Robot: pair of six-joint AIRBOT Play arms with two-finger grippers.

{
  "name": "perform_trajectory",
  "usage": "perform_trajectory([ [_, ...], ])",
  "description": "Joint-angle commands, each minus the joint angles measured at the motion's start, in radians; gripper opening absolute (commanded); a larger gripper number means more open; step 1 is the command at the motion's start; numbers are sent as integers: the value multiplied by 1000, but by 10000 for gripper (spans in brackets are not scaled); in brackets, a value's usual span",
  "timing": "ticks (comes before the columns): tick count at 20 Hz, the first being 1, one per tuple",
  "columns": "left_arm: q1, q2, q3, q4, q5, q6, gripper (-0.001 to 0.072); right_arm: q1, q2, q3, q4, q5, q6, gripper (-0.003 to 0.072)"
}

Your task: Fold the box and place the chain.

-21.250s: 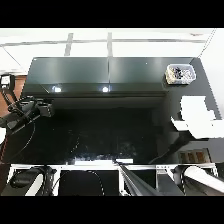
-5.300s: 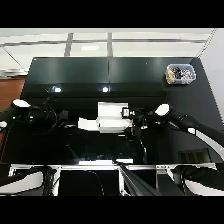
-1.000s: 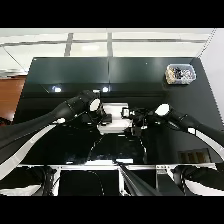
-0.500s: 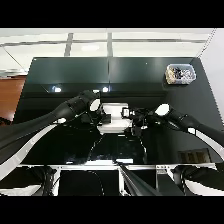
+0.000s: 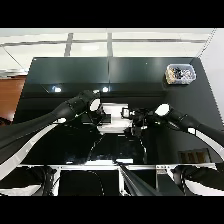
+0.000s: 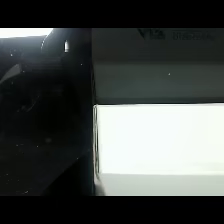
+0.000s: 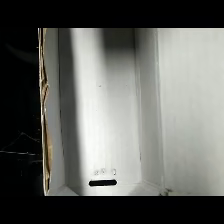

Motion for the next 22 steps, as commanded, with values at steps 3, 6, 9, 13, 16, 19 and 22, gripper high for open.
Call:
perform_trajectory([
  [3,2,0,-1,5,-17,2,27,0,21,1,-11,3,58,676],
  [6,2,0,-1,5,-19,2,27,0,106,1,-133,36,146,675],
  [9,2,0,-1,4,-19,2,27,0,160,1,-214,55,190,674],
  [13,2,0,-1,4,-20,2,27,3,159,0,-210,56,189,303],
  [16,2,0,-1,4,-20,2,27,27,156,0,-198,56,189,302],
  [19,2,0,-1,4,-19,2,27,65,118,-3,-100,18,189,302],
  [22,2,0,-1,4,-19,2,27,87,87,-3,-23,-35,189,302],
])
